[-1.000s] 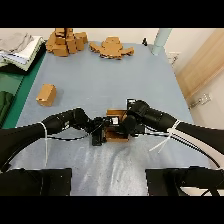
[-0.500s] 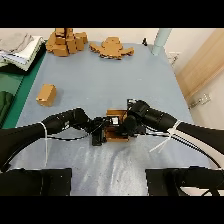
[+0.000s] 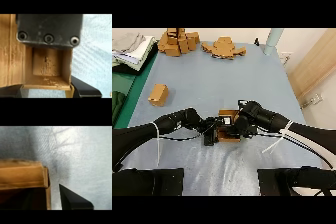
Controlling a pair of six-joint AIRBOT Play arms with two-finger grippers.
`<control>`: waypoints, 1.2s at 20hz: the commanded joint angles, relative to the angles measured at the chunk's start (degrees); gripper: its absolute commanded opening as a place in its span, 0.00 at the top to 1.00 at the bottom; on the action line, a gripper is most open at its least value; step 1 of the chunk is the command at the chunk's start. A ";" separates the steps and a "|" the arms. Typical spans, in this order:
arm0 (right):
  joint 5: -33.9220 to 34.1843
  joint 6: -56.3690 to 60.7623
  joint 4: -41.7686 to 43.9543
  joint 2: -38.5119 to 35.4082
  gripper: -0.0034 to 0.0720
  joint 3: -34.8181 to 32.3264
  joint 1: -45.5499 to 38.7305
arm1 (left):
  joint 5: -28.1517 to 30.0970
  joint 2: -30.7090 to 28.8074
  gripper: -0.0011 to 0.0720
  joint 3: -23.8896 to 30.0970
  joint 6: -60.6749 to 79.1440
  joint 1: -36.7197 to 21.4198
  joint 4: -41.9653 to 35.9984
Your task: Fold the box.
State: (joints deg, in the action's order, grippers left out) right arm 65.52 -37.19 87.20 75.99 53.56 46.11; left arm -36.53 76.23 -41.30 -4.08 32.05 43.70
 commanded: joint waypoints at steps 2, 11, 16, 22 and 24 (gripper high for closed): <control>3.15 -2.12 0.83 -1.44 0.31 2.43 -0.02 | 0.02 -0.02 0.27 -0.02 0.00 0.00 0.00; 11.69 -4.17 -2.54 -7.39 0.41 4.70 -2.12 | 0.00 -0.02 0.27 -0.02 0.00 0.00 0.00; 12.87 -6.97 -5.60 -7.43 0.87 4.68 -5.18 | 0.00 -0.02 0.27 -0.02 0.00 0.02 0.00; -0.96 -36.20 14.01 -3.87 0.95 4.70 -26.40 | 0.00 -0.02 0.27 -0.02 0.00 0.02 0.00; -1.29 -58.53 38.34 0.48 0.95 5.16 -36.35 | 0.02 -0.02 0.27 -0.02 0.00 0.02 0.00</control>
State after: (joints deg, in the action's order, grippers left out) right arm 69.17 -68.10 98.37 72.55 58.35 21.56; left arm -36.53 76.23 -41.30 -4.08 32.05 43.70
